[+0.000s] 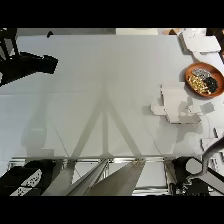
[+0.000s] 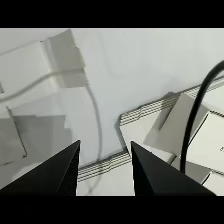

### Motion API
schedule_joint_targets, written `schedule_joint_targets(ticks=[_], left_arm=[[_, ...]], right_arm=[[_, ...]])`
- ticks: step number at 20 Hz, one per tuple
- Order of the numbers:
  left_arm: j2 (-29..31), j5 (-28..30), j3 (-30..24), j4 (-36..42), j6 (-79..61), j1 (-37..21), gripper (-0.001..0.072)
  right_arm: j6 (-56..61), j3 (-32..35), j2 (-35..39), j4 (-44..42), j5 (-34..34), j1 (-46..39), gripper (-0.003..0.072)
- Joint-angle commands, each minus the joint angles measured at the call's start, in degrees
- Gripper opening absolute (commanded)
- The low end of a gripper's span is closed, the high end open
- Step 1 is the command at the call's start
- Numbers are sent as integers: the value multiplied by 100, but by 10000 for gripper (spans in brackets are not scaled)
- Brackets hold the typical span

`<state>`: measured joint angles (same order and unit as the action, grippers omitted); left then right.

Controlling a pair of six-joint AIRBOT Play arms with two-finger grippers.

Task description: Fold the box and place the chain.

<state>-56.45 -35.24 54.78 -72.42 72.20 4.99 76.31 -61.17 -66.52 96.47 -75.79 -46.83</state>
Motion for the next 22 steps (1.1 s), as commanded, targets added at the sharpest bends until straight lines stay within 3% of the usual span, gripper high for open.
schedule_joint_targets(ticks=[1,13,22], left_arm=[[-4,2,7,-2,-2,4,699],[-4,2,7,-2,0,4,699],[-4,2,7,-2,-2,4,699]], right_arm=[[-680,-164,-586,-1008,-70,-835,357],[-1368,-1663,-2601,-2232,-669,-859,358],[-1545,-1711,-3316,-2295,-874,-826,357]])
